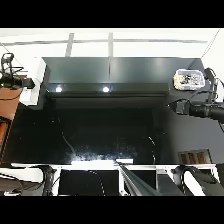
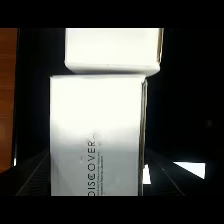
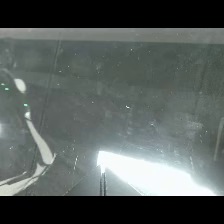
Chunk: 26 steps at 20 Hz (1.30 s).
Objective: Fold the box and place the chain.
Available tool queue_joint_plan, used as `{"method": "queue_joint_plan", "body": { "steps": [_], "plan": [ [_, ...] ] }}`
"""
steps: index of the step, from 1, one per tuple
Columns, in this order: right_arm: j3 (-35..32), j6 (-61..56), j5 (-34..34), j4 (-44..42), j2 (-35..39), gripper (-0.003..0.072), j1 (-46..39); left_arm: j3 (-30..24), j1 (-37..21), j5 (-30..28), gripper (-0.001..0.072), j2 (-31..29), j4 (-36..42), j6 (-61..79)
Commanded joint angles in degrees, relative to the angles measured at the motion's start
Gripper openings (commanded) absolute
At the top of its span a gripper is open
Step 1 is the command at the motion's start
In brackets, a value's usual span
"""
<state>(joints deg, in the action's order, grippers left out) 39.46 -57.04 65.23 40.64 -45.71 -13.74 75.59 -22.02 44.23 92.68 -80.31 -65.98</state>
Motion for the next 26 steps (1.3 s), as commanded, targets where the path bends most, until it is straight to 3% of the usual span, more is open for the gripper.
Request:
{"method": "queue_joint_plan", "body": {
  "steps": [1, 4, 5, 6, 7, 9, 11, 14, 17, 19, 26],
  "plan": [
    [0.04, 0.31, -0.22, -0.07, 0.0, 0.0015, -0.04, 6.78, 0.22, 10.49, 0.0713, -0.28, -0.33, -2.27],
    [3.82, 1.81, 0.42, 2.54, 0.02, 0.0015, -0.07, 12.92, 0.48, 22.47, 0.0693, -3.65, 0.2, -8.41],
    [6.62, 1.79, 1.57, 4.79, 0.02, 0.0015, -0.07, 14.43, 0.46, 26.23, 0.0508, -4.92, -0.15, -12.66],
    [9.9, 1.77, 3.23, 7.69, 0.04, 0.0015, -0.07, 14.93, 0.37, 29.86, 0.0091, -6.71, 0.42, -14.82],
    [12.66, 1.79, 4.68, 10.14, 0.04, 0.0015, -0.07, 14.12, 0.55, 31.06, 0.0024, -8.76, 2.69, -14.38],
    [14.01, 1.81, 3.93, 10.27, 0.42, 0.0014, 0.0, 8.83, 2.25, 28.06, 0.0023, -14.93, 10.27, -13.05],
    [11.23, 8.72, -1.33, 7.13, 1.46, 0.001, 2.03, -2.05, 7.04, 18.1, 0.0024, -24.61, 16.68, -7.8],
    [0.42, 16.39, -20.46, 6.34, 4.33, 0.0011, 6.27, -25.42, 18.05, -1.99, 0.0024, -41.53, 18.4, 5.03],
    [-9.75, 16.35, -40.41, 6.01, 3.89, 0.0014, 6.6, -46.47, 24.3, -19.61, 0.0027, -52.46, 18.36, 5.46],
    [-11.87, 16.35, -42.6, 7.1, 3.89, 0.0015, 6.6, -51.89, 24.74, -21.86, 0.0027, -55.76, 20.39, 5.29],
    [-11.87, 16.35, -39.36, 7.19, 3.89, 0.0015, 6.62, -52.48, 24.76, -21.33, 0.0027, -56.15, 20.2, 5.31]
  ]
}}
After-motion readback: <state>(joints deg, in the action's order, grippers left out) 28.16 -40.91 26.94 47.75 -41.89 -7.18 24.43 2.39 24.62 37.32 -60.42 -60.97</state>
